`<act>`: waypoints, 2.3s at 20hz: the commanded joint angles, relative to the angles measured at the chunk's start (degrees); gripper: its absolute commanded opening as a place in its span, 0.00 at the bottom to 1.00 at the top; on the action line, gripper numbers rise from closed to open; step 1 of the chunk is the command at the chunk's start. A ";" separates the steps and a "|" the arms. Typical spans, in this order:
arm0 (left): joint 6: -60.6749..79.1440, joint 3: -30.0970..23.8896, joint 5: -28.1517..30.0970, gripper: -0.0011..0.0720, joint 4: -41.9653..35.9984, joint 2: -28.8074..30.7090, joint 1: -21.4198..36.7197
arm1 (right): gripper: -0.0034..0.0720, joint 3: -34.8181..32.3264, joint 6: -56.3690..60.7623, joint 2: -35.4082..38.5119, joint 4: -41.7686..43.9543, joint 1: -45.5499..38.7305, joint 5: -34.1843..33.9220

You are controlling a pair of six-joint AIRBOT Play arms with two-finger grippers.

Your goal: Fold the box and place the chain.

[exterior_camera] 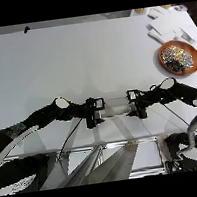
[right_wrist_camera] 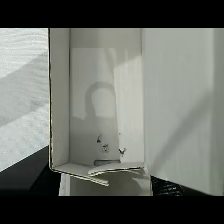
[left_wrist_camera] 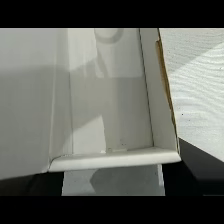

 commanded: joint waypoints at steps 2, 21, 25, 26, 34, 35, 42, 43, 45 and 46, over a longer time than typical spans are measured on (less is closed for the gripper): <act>0.00 -0.02 0.22 0.20 0.00 -0.02 -0.02 | 0.58 0.07 -0.02 0.02 0.00 0.00 0.00; 0.00 -0.02 -0.02 0.20 -0.02 -0.02 -0.02 | 0.56 0.07 3.19 0.02 -0.20 0.00 -0.35; 0.00 -0.02 0.00 0.20 -0.04 -0.02 -0.02 | 0.97 0.07 8.28 0.85 -3.50 -0.02 -4.37; 0.00 -0.02 0.02 0.20 -0.02 -0.02 -0.02 | 0.97 0.07 9.75 1.66 -5.38 -0.02 -4.15; 0.00 -0.02 -0.04 0.20 -0.02 -0.02 -0.02 | 0.77 0.07 26.36 17.62 -20.35 -0.02 -0.39; 0.00 -0.02 -0.04 0.20 -0.02 -0.02 -0.02 | 0.74 0.09 26.77 20.81 -20.31 0.00 0.33; 0.00 -0.02 -0.04 0.20 -0.02 -0.02 -0.02 | 0.07 -0.02 23.98 32.39 4.57 0.00 5.33; 0.00 -0.02 -0.02 0.20 -0.02 -0.02 -0.02 | 0.07 -0.02 24.00 30.88 8.50 0.00 1.99; 0.00 -0.02 -0.02 0.20 -0.02 -0.02 -0.02 | 0.07 -0.02 24.28 26.53 12.59 0.00 -5.20; 0.00 -0.02 -0.04 0.20 -0.04 -0.02 -0.02 | 0.07 -0.02 25.00 23.93 13.44 0.00 -8.87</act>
